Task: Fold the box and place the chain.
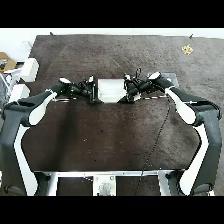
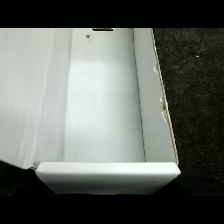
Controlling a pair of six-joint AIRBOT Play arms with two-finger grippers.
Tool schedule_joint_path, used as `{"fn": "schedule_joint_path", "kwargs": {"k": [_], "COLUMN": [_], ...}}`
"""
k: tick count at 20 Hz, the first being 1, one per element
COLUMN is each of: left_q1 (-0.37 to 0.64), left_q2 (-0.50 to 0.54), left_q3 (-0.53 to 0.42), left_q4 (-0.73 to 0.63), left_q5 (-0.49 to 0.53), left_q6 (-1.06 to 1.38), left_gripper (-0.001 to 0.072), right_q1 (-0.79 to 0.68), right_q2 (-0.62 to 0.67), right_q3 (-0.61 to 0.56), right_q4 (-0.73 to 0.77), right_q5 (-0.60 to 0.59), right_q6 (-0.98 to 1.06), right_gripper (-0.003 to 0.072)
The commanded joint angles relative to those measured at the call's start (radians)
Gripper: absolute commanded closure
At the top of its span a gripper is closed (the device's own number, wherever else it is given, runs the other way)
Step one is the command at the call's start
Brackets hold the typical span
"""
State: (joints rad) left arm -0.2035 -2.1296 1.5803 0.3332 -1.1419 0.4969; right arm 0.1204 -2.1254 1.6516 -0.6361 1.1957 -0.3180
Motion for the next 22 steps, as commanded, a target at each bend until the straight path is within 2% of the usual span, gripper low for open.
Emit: {"fn": "schedule_joint_path", "kwargs": {"k": [1,7,18,19,21,22], "left_q1": [-0.001,-0.001,-0.001,-0.001,-0.001,-0.001], "left_q2": [-0.003,-0.002,-0.002,-0.002,-0.002,-0.002], "left_q3": [0.0,0.0,0.0,0.0,0.0,0.0], "left_q4": [-0.02,-0.057,-0.022,-0.022,-0.022,-0.021], "left_q5": [0.008,-0.037,-0.018,-0.018,-0.019,-0.019], "left_q6": [0.01,0.035,0.027,0.027,0.028,0.028], "left_gripper": [-0.0002,-0.0002,-0.0001,0.003,0.0289,0.0377], "right_q1": [0.001,0.001,0.001,0.001,0.001,0.001], "right_q2": [-0.001,-0.001,-0.001,-0.001,-0.001,-0.001], "right_q3": [0.0,0.0,0.0,0.0,0.0,0.0], "right_q4": [0.0,0.0,0.0,0.0,0.0,0.0], "right_q5": [0.001,0.001,0.001,0.001,0.001,0.001], "right_q6": [0.001,0.001,0.001,0.001,0.001,0.001], "right_gripper": [0.0238,0.0238,0.0238,0.0238,0.0238,0.0238]}}
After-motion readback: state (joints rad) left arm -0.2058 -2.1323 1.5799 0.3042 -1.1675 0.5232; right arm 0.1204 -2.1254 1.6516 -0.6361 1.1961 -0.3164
